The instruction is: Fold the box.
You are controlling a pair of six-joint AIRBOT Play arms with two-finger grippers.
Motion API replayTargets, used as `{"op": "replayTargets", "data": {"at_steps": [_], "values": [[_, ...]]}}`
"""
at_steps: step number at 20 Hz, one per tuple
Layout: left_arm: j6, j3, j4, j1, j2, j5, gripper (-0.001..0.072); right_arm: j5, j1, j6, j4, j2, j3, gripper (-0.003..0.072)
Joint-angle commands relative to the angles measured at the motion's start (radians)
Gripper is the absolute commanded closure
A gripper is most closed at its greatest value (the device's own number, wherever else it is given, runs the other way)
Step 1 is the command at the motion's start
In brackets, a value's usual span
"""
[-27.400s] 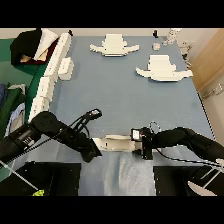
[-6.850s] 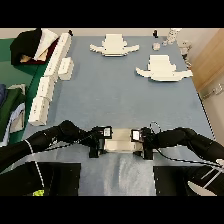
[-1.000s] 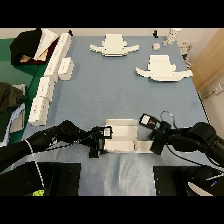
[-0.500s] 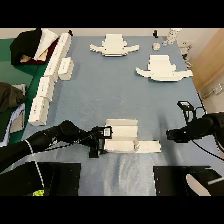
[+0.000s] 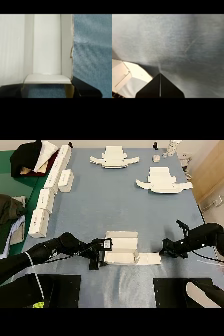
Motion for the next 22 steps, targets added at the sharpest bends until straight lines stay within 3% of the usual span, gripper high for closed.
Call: {"op": "replayTargets", "data": {"at_steps": [1, 9, 14, 18, 19, 20, 21, 22], "values": [[0.000, 0.000, 0.000, 0.000, 0.000, 0.000, 0.0255, -0.005, -0.015, -0.035, 0.069, -0.026, -0.057, 0.0684], [0.000, 0.000, 0.000, 0.000, 0.000, 0.000, 0.0255, -0.005, 0.037, -0.132, 0.293, -0.024, -0.108, 0.0684], [0.000, 0.000, 0.000, 0.000, 0.000, 0.000, 0.0255, -0.003, 0.144, -0.131, 0.327, -0.006, -0.103, 0.0683], [0.000, 0.000, 0.000, 0.000, 0.000, 0.000, 0.0255, 0.047, 0.179, -0.110, 0.326, 0.088, -0.098, 0.0681], [0.000, 0.000, 0.000, 0.000, 0.000, 0.000, 0.0255, 0.048, 0.179, -0.110, 0.324, 0.117, -0.095, 0.0599], [0.000, 0.000, 0.000, 0.000, 0.000, 0.000, 0.0255, 0.043, 0.180, -0.109, 0.327, 0.142, -0.091, 0.0435], [0.000, 0.000, 0.000, 0.000, 0.000, 0.000, 0.0255, 0.036, 0.180, -0.107, 0.328, 0.160, -0.091, 0.0372], [0.000, 0.000, 0.000, 0.000, 0.000, 0.000, 0.0255, 0.032, 0.188, -0.107, 0.327, 0.173, -0.091, 0.0371]]}}
